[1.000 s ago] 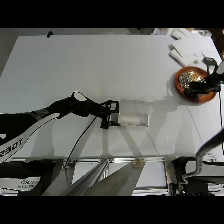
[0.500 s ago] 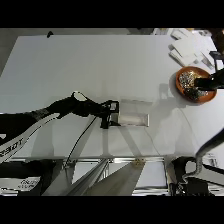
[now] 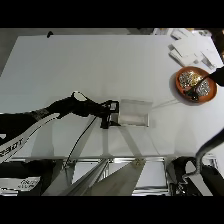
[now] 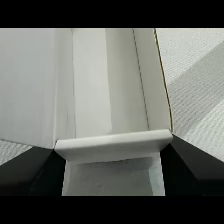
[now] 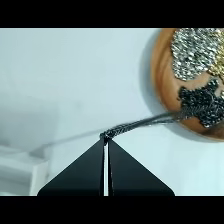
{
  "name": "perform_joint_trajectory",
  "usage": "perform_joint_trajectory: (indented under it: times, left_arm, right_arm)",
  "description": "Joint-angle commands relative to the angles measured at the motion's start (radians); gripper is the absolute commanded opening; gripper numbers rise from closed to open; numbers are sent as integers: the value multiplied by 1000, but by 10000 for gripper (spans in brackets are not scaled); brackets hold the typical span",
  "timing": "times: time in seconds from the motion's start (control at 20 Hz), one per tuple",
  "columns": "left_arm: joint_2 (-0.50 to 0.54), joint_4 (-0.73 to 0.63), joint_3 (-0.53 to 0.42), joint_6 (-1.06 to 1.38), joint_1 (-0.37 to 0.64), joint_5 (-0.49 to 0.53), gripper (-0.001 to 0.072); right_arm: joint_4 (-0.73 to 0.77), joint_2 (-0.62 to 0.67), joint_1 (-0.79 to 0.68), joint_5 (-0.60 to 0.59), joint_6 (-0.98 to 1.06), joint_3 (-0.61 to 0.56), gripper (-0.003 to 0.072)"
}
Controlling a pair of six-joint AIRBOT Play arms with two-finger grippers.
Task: Fold the box and place the chain.
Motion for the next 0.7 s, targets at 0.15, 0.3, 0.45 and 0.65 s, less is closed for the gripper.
perform_joint_trajectory:
  times: [0.15, 0.3, 0.45, 0.65]
  left_arm:
    - [0, 0, 1, 0, 0, 0, 85]
    - [0, 0, 1, 0, 0, 0, 85]
    - [0, 0, 1, 0, 0, 0, 85]
    - [0, 0, 1, 0, 0, 0, 85]
  right_arm:
    - [283, 281, 1, 124, -12, -1, 16]
    - [363, 306, 30, 126, -35, -1, 16]
    - [355, 305, 117, 116, -41, -1, 17]
    - [354, 305, 208, 113, -41, -1, 17]
